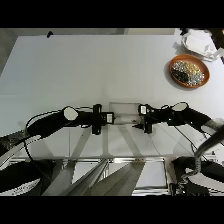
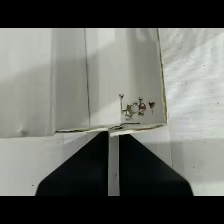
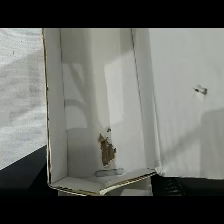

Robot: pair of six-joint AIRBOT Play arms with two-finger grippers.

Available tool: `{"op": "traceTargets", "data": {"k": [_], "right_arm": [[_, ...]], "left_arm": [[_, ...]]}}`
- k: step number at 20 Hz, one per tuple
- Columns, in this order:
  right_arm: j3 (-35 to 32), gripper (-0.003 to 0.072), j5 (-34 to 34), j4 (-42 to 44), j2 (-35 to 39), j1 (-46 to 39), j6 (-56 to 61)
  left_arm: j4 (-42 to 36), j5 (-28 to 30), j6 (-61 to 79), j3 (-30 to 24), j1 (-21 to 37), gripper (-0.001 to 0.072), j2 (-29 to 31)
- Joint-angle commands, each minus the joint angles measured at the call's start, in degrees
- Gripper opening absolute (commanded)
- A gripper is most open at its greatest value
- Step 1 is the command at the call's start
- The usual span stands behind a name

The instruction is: Fold the box and place the chain.

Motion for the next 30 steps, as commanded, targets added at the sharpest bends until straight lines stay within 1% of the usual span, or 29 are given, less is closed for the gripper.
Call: {"op": "traceTargets", "data": {"k": [1,7,9,10,13,14,16,18,19,20,21,22,23,26,27,30], "right_arm": [[0.0,0.0411,0.0,0.0,0.0,0.0,0.0],[0.0,0.0411,0.0,0.0,0.0,0.0,0.0],[0.0,0.0411,0.0,0.0,0.0,0.0,0.0],[0.0,0.0411,0.0,0.0,0.0,0.0,0.0],[0.0,0.0411,0.0,0.0,0.0,0.0,0.0],[0.0,0.0411,0.0,0.0,0.0,0.0,0.0],[0.0,0.0411,0.0,0.0,0.0,0.0,0.0],[0.0,0.0411,0.0,0.0,0.0,0.0,0.0],[0.0,0.0411,0.0,0.0,0.0,0.0,0.0],[0.0,0.0411,0.0,0.0,0.0,0.0,0.0],[0.0,0.0411,0.0,0.0,0.0,0.0,0.0],[0.0,0.0411,0.0,0.0,0.0,0.0,0.0],[0.0,0.0411,0.0,0.0,0.0,0.0,0.0],[0.0,0.0411,0.0,0.0,0.0,0.0,0.0],[0.0,0.0411,0.0,0.0,0.0,0.0,0.0],[0.0,0.0411,0.0,0.0,0.0,0.0,0.0]], "left_arm": [[-0.9,1.5,0.9,0.1,-1.4,0.0065,0.0],[-1.5,2.5,0.9,0.1,-4.7,0.0075,-0.1],[-2.8,3.4,0.9,0.1,-5.2,0.0112,-0.6],[-3.4,3.9,0.9,0.1,-5.4,0.0157,-1.2],[-3.5,4.7,0.9,0.1,-5.5,0.0369,-2.5],[-3.5,5.1,0.9,0.1,-5.5,0.0422,-2.7],[-3.5,6.0,0.9,0.1,-5.5,0.0425,-2.8],[-3.5,6.4,0.8,0.1,-5.5,0.0416,-2.8],[-3.5,6.4,0.8,0.1,-5.5,0.0398,-2.8],[-3.4,6.3,0.8,0.1,-5.4,0.031,-2.8],[-3.4,6.4,0.1,0.1,-5.3,0.0187,-2.7],[-3.4,6.3,0.0,0.1,-5.2,0.0093,-2.4],[-3.4,6.1,0.0,0.1,-4.9,0.0061,-1.8],[-3.1,6.3,-4.5,0.0,-3.8,0.0049,1.0],[-2.8,6.3,-7.6,0.0,-3.0,0.0007,2.2],[0.8,3.9,-19.3,0.0,0.7,0.0007,6.8]]}}
